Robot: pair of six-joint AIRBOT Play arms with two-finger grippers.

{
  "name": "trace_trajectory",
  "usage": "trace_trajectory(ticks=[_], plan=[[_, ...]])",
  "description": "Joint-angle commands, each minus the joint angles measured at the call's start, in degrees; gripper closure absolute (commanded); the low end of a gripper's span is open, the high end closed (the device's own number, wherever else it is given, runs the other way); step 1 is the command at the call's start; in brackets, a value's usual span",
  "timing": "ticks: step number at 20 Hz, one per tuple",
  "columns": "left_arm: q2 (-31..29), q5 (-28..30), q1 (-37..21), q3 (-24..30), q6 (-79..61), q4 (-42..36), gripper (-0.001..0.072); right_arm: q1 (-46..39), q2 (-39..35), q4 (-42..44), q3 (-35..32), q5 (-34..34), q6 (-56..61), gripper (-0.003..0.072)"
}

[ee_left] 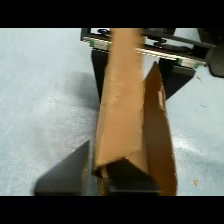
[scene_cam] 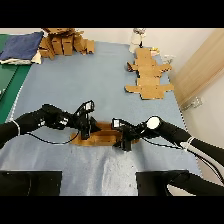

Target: Fold the box.

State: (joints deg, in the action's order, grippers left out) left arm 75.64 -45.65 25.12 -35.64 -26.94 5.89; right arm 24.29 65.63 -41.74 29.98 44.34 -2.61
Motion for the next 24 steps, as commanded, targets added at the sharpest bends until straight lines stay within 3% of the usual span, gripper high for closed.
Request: trace_trajectory(ticks=[1, 5, 11, 16, 20, 24], plan=[[0.0, 1.0, 0.0, 0.0, 5.1, -2.4, 0.0128, 0.0, 0.0, 0.0, 0.1, 0.0, 0.0, 0.0119], [-0.7, 1.6, 0.0, -1.1, 8.6, -2.4, 0.0103, 0.0, 0.0, -0.1, 0.1, 0.0, 0.0, 0.0118], [-8.9, 7.3, 0.0, -1.8, 19.8, 7.8, 0.0103, 0.0, 0.0, -1.6, 0.1, 0.0, 0.0, 0.0101], [-9.7, 5.0, 0.0, -1.9, 27.7, 13.3, 0.0123, 0.0, 0.0, -1.6, 0.1, 0.0, 0.0, 0.0100], [-15.3, 4.5, 0.0, -1.9, 36.5, 23.2, 0.0123, 0.0, 0.0, -1.8, 0.1, 0.0, 0.0, 0.0100], [-19.9, -5.2, 0.2, -1.8, 56.7, 31.3, 0.0123, 0.1, 0.1, -3.1, 0.1, 0.0, 0.0, 0.0101]])
